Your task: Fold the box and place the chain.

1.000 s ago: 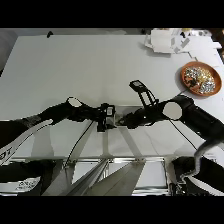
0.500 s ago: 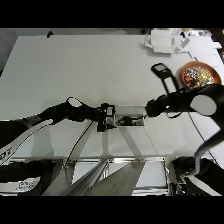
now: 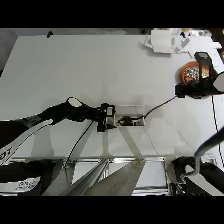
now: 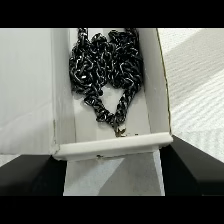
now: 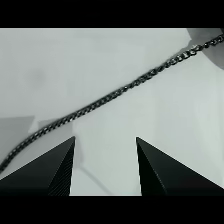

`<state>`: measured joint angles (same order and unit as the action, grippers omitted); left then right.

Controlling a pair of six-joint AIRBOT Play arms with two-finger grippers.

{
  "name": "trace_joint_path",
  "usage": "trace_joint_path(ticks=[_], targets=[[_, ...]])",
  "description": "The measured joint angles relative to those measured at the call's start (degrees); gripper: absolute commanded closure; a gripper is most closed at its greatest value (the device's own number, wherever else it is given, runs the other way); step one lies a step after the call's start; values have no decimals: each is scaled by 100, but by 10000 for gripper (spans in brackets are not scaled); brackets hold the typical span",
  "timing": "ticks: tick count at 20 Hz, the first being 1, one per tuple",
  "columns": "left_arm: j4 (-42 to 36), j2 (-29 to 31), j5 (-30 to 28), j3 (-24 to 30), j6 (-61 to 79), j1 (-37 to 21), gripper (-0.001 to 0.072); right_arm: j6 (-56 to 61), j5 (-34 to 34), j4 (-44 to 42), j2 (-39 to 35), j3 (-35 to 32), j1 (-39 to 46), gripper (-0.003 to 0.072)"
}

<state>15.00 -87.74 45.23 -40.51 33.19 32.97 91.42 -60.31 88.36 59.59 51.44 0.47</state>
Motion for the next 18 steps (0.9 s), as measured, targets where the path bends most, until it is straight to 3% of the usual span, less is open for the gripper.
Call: trace_joint_path(ticks=[9, 15, 18], targets=[[0, 0, 0, 0, -2, 0, 601, -37, 868, -24, 1692, 2, 205, 283], [0, 0, 0, 0, -2, 0, 601, -37, 1176, -46, 2216, 2, 212, 335], [0, 0, 0, 0, -2, 0, 601, -37, 1178, -44, 2339, 11, 214, 482]])
